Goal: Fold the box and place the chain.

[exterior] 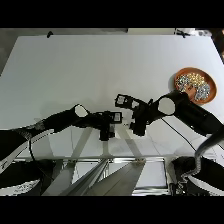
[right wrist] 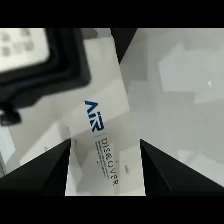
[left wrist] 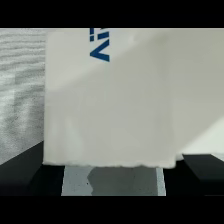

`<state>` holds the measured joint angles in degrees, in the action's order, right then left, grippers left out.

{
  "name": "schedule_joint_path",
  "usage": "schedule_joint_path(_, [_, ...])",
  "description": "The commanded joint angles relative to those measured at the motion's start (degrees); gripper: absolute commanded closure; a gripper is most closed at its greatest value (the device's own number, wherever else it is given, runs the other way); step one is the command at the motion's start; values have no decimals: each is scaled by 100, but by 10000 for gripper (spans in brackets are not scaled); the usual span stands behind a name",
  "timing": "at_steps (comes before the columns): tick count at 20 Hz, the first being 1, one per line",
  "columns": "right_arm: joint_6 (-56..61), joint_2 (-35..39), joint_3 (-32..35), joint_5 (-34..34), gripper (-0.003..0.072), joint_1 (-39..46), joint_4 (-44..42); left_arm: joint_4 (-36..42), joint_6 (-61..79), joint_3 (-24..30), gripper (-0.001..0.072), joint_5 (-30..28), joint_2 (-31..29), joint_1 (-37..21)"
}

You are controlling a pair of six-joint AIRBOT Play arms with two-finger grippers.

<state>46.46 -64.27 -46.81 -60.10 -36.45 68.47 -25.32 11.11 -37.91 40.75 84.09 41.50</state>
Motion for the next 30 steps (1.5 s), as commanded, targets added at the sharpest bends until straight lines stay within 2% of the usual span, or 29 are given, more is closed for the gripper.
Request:
schedule_joint_path(1, [0, 22, 37, 76, 200, -111, 7, -2, 0, 2, 559, 0, 0, 4])
schedule_joint_path(2, [0, 22, 37, -61, 197, -111, 15, -2, 0, 2, 559, 0, 0, 4])
schedule_joint_path(3, [-2, 22, 39, -177, 124, -111, 17, -2, 0, 2, 559, 0, 0, 4])
schedule_joint_path(5, [-26, 24, 39, -197, 78, -111, 28, -2, 0, 2, 559, 2, 0, 4])
schedule_joint_path(11, [-52, 24, 39, -289, 78, -125, 76, -2, 0, 2, 559, 0, 0, 4])
schedule_joint_path(14, [-48, 24, 39, -278, 80, -286, 367, -2, 0, 2, 559, 2, 0, 4])
schedule_joint_path(18, [0, 24, 39, -20, 115, -299, 505, -2, 2, 2, 559, 0, 0, 4])
schedule_joint_path(20, [2, 24, 39, -24, 169, -299, 505, -2, 0, 2, 559, 0, 0, 4])
schedule_joint_path(24, [0, 24, 37, -22, 173, -299, 507, -2, 0, 2, 559, 0, 0, 4])
schedule_joint_path(26, [0, 31, 37, -20, 238, -299, 516, -2, 0, 2, 559, 0, 0, 4])
schedule_joint_path(30, [2, 282, 37, 98, 238, -299, 662, -2, 0, 2, 559, 2, 0, 4])
